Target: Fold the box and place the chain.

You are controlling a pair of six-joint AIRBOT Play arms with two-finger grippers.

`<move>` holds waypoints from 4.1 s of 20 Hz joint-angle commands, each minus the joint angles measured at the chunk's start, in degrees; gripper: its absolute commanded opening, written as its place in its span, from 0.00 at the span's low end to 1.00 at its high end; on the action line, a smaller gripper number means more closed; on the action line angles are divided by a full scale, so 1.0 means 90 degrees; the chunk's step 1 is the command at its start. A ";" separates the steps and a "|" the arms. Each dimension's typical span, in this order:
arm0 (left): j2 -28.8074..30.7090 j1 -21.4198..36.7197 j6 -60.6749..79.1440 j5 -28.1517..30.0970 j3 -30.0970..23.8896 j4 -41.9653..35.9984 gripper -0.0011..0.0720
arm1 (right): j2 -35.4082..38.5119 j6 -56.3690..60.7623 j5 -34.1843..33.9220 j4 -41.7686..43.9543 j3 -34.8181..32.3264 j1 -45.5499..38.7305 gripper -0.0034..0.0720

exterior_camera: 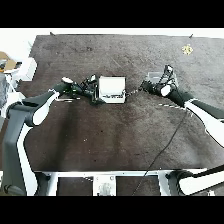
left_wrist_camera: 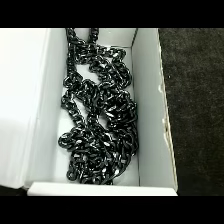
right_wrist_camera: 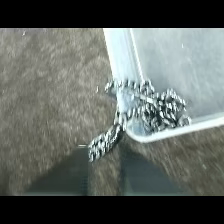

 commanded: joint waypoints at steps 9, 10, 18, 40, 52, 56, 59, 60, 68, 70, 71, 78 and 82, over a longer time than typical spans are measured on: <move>0.0000 0.0000 0.0000 0.0000 0.0002 0.0000 0.86 | 0.1632 -0.0797 0.0491 0.0068 0.0211 0.0763 0.04; 0.0000 0.0000 0.0000 0.0000 0.0002 0.0000 0.86 | 0.1991 -0.0874 0.0457 0.0066 0.0211 0.0920 0.04; 0.0000 0.0000 0.0000 -0.0002 0.0002 0.0000 0.86 | 0.3230 -0.1127 -0.0413 -0.0080 0.0236 0.2312 0.04; 0.0000 0.0000 0.0000 0.0000 0.0002 0.0000 0.86 | 0.1613 -0.0712 0.2375 -0.0670 -0.0318 -0.0396 0.35; 0.0000 0.0000 0.0000 -0.0002 0.0002 -0.0002 0.86 | -0.0459 -0.0185 0.2742 -0.0648 0.1472 -0.0063 0.46; 0.0000 0.0000 0.0000 -0.0005 0.0002 -0.0002 0.86 | -0.0889 0.0066 0.3062 -0.0685 0.1943 -0.0039 0.46; 0.0000 0.0000 0.0000 -0.0002 0.0002 -0.0002 0.86 | -0.0959 0.0427 0.3138 -0.0952 0.1999 0.0012 0.45; 0.0000 0.0000 0.0000 -0.0002 0.0002 -0.0002 0.86 | -0.0959 0.0561 0.3203 -0.1175 0.1999 0.0036 0.45; 0.0000 0.0000 0.0000 -0.0002 0.0002 -0.0002 0.86 | -0.0789 0.0665 0.2674 -0.1506 0.1996 0.0478 0.07; 0.0000 0.0000 0.0000 -0.0002 0.0002 -0.0002 0.86 | -0.0427 0.0665 0.2722 -0.1758 0.1996 0.0602 0.07; 0.0000 0.0000 0.0000 -0.0002 0.0002 -0.0002 0.86 | -0.0175 0.0668 0.2790 -0.1953 0.1996 0.0663 0.07; 0.0000 0.0000 0.0000 -0.0002 0.0002 -0.0002 0.86 | 0.1588 0.0622 0.3065 -0.2511 0.1996 0.0996 0.07; 0.0000 0.0000 0.0000 -0.0002 0.0002 -0.0002 0.86 | 0.2307 0.0563 0.2946 -0.2659 0.1996 0.1343 0.06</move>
